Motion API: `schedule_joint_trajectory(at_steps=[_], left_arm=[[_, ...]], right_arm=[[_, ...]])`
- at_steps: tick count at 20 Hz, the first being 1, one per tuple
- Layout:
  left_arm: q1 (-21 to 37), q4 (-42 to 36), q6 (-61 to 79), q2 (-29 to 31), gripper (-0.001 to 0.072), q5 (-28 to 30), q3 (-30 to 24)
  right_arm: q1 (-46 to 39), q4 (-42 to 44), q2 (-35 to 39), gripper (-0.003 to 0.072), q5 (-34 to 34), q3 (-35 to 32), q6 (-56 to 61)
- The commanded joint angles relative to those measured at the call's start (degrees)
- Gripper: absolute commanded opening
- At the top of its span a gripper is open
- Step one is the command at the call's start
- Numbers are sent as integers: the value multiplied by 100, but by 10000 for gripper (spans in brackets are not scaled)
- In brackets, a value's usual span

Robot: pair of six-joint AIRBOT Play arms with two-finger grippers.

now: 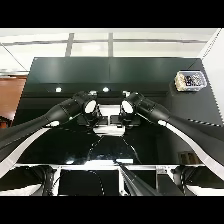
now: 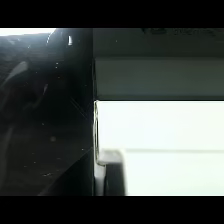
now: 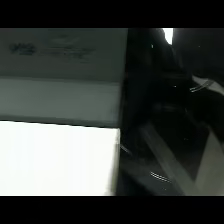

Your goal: Fold the box and place the chain.

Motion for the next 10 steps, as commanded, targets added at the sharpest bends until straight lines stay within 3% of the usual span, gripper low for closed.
schedule_joint_trajectory(at_steps=[1,5,6,7,8,10], left_arm=[[2,-13,-9,-2,26,13,-2],[2,-13,-9,-2,25,17,-2],[2,-11,-9,-2,26,15,-2],[2,-13,-9,-2,26,15,-4],[2,-13,-9,-2,26,15,-4],[2,-13,-9,-2,26,20,-2]], right_arm=[[-9,33,4,18,-28,4,-151],[-66,33,7,21,20,4,-186],[-109,28,33,111,85,4,-251],[-164,9,85,378,138,7,-264],[-225,15,166,461,136,7,-289],[-306,11,439,460,122,7,-557]])
